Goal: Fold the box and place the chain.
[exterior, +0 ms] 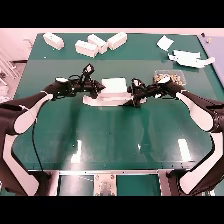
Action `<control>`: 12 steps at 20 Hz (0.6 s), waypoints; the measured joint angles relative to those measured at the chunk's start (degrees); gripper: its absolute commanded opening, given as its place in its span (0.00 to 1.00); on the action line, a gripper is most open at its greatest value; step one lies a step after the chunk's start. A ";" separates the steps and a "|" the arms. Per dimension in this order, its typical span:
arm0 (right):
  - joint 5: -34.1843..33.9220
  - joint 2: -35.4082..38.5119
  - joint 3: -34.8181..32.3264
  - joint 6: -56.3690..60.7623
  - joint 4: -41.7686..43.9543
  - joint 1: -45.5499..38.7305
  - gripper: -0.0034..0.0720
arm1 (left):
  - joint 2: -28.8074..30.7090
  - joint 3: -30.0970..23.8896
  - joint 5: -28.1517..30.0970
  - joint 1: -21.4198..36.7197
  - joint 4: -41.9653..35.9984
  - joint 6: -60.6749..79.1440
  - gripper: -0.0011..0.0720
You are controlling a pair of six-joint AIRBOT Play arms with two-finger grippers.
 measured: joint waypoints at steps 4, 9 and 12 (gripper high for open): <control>0.00 0.00 0.00 0.00 0.00 0.00 0.81 | -0.02 0.02 0.55 0.00 1.49 -0.39 0.04; -0.09 0.00 0.00 -0.02 -0.09 0.00 0.81 | 0.24 2.29 0.57 0.11 2.75 -0.42 0.04; -0.15 0.00 0.00 -0.02 -0.13 0.00 0.81 | 1.18 4.68 -2.36 1.05 3.15 -1.14 0.44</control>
